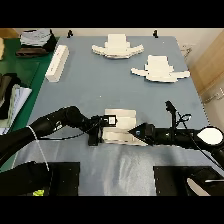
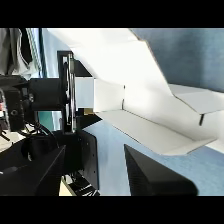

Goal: Fold the box.

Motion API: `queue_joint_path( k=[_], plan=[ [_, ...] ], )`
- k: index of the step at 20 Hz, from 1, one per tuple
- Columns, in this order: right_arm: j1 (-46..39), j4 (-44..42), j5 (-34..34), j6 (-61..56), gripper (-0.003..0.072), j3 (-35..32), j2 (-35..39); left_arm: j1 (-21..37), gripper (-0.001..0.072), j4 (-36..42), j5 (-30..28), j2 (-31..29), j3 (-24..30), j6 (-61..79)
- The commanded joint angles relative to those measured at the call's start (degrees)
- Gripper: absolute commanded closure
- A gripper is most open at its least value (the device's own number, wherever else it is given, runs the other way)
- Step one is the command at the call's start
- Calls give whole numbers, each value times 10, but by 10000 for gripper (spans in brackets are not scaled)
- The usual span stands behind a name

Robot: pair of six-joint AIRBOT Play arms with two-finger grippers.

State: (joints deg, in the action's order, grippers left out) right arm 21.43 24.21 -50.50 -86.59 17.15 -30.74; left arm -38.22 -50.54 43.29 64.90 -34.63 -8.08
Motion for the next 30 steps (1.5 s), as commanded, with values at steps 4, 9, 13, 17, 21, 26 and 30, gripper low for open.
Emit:
queue_joint_path(
  k=[4, 9, 13, 17, 21, 26, 30],
  plan=[
    [0, 0, 1, 0, 125, 0, 0, 0, 246, -61, 25, 0, -2, -40],
    [0, 0, 3, 0, 125, 0, 0, 0, 246, -61, 27, 0, -4, -55],
    [0, 2, 30, 0, 683, 0, -1, 0, 246, -61, 19, 0, -4, -54],
    [0, -13, 52, 54, 683, 14, -72, 0, 246, -61, 12, 0, -4, -50],
    [0, -80, 49, 191, 684, 103, -219, 0, 246, -61, 12, 0, -4, -50],
    [0, -64, 61, 226, 684, 175, -348, 0, 246, -60, 6, 0, -4, -50],
    [11, -47, 61, 238, 684, 175, -400, 0, 246, -47, -3, 0, -4, -50]
  ],
)
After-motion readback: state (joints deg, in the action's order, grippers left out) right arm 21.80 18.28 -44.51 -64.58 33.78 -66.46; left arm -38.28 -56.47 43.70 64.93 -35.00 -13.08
